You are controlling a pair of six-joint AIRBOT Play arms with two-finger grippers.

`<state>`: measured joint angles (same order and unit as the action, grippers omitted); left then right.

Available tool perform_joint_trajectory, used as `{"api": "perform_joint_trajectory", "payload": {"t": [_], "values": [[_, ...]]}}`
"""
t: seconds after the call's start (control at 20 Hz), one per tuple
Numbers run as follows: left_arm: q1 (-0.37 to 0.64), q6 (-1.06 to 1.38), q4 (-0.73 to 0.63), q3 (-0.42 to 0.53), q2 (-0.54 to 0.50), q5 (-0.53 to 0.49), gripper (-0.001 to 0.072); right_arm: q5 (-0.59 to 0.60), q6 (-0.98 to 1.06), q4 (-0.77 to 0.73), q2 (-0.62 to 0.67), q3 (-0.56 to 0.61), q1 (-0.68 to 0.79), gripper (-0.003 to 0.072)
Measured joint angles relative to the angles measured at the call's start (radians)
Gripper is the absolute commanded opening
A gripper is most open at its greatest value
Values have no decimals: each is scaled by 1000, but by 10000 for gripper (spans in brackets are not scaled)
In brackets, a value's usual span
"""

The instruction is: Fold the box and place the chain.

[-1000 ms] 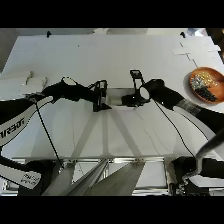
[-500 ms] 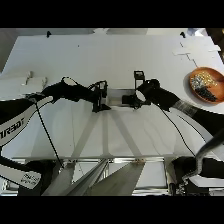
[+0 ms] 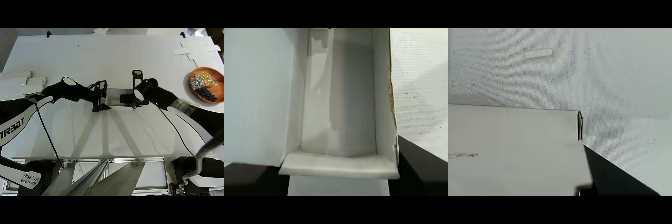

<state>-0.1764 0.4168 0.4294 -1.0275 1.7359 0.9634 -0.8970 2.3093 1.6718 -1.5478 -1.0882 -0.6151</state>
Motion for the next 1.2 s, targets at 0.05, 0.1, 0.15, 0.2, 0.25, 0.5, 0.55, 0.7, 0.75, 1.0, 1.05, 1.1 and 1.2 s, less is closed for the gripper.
{"api": "perform_joint_trajectory", "payload": {"t": [0.05, 0.1, 0.15, 0.2, 0.25, 0.5, 0.55, 0.7, 0.75, 1.0, 1.05, 1.1, 1.2], "values": [[0, -1, -2, 0, 0, -2, 328, -19, -14, 1, 7, -12, 0, 340], [0, 0, -1, 0, 0, -1, 328, -41, -31, 1, 18, -22, 0, 341], [0, 2, 1, 0, 0, 1, 328, -71, -47, 12, 32, -29, 2, 341], [1, 2, 1, 0, 0, 2, 328, -91, -56, 13, 49, -35, 5, 341], [1, 2, 1, 0, 0, 2, 328, -100, -66, 16, 68, -40, 10, 341], [1, 2, 2, 0, 0, 3, 328, -211, -127, 55, 183, -48, 72, 340], [1, 2, 2, 0, 0, 4, 328, -229, -148, 83, 211, -48, 95, 339], [1, 2, 2, 0, 0, 5, 328, -254, -217, 192, 287, -50, 198, 339], [1, 2, 2, 0, 0, 5, 328, -256, -246, 216, 305, -50, 245, 339], [1, 2, 2, 0, 0, 5, 328, -198, -425, 271, 343, -50, 557, 340], [1, 2, 2, 0, 0, 5, 328, -174, -460, 268, 342, -50, 619, 340], [1, 2, 2, 0, 0, 5, 328, -144, -498, 257, 336, -50, 682, 340], [1, 1, 2, 0, 0, 5, 328, -104, -563, 228, 307, -50, 789, 343]]}}
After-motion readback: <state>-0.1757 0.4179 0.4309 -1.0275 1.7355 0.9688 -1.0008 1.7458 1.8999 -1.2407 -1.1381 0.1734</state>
